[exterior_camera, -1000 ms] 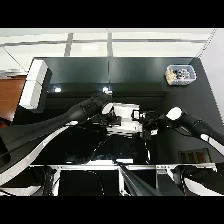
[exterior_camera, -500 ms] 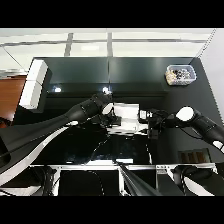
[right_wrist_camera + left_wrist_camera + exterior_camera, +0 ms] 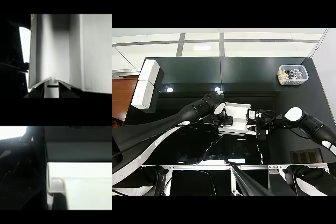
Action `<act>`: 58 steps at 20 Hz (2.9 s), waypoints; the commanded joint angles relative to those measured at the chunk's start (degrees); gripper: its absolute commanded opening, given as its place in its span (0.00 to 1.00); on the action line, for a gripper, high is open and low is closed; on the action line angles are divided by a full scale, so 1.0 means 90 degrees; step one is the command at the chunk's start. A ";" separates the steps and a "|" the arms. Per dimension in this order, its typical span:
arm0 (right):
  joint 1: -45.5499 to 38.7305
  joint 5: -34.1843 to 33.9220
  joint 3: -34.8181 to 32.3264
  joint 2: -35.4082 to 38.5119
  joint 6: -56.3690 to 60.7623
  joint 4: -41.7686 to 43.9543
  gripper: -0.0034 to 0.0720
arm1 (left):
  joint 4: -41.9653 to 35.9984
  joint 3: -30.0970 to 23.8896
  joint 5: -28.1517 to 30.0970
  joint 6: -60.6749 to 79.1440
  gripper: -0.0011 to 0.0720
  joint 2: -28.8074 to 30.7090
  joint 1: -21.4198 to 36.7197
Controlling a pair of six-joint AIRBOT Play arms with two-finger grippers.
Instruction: Fold the box and place the chain.
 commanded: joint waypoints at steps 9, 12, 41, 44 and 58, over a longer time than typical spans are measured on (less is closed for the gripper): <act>0.0092 -0.0296 0.0007 -0.0304 0.0444 0.0721 0.18 | 0.0012 0.0005 0.0039 -0.0010 0.05 0.0002 -0.0002; -0.0301 -0.0136 0.0151 0.0066 0.1916 0.0372 0.07 | 0.0272 0.0005 0.0046 -0.0442 0.05 0.0002 0.0005; -0.2042 0.1710 0.0296 -0.0508 0.8051 0.0850 0.60 | 0.0328 0.0005 0.0199 -0.0369 0.05 0.0002 0.0012; -0.2042 0.1955 0.0578 -0.0508 0.7961 0.0848 0.80 | 0.0328 0.0005 0.0199 -0.0369 0.05 0.0002 0.0012; -0.0704 0.1520 0.1214 -0.0508 0.9046 -0.0238 0.53 | 0.0323 0.0005 0.0202 -0.0372 0.05 0.0002 0.0010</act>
